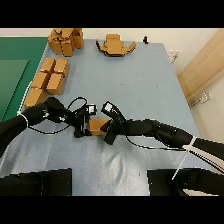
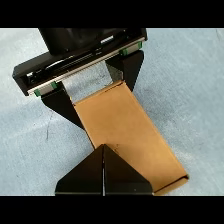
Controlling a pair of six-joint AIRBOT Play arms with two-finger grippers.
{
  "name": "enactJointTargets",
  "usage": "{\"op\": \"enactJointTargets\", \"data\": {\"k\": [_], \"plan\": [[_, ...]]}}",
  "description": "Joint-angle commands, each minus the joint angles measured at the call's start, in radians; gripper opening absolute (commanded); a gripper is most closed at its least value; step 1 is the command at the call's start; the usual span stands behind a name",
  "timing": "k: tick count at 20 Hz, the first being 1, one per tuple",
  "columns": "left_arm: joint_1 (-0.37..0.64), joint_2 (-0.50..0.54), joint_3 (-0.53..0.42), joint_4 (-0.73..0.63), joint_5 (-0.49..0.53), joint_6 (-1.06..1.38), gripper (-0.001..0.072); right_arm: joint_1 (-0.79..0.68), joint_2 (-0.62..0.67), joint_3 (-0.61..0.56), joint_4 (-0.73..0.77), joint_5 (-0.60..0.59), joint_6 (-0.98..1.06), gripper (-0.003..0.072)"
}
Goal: Fold the box.
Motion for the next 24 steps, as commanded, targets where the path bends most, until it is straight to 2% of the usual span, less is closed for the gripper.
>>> {"op": "enactJointTargets", "data": {"k": [1,10,16,17,18,21,24], "plan": [[0.001,0.000,0.000,0.000,-0.002,-0.001,0.0293,0.001,-0.009,0.000,-0.001,-0.002,0.000,0.0000],[0.001,0.000,0.000,0.000,-0.003,-0.001,0.0294,0.001,-0.019,0.000,-0.001,0.003,0.000,0.0000],[0.001,0.001,0.000,-0.001,-0.004,-0.002,0.0293,-0.004,0.126,0.005,-0.048,0.073,0.002,0.0000],[0.001,0.001,0.000,-0.002,-0.003,-0.002,0.0220,-0.010,0.154,0.005,-0.071,0.072,0.016,0.0000],[0.001,0.002,0.005,-0.001,-0.007,-0.002,0.0026,-0.021,0.176,0.005,-0.092,0.071,0.052,0.0000],[0.003,0.021,0.031,-0.004,0.029,-0.130,0.0019,-0.082,0.207,0.000,-0.205,0.034,0.183,0.0000],[0.048,0.133,0.031,0.021,0.264,-0.451,0.0012,-0.149,0.220,-0.022,-0.321,0.011,0.298,0.0000]]}}
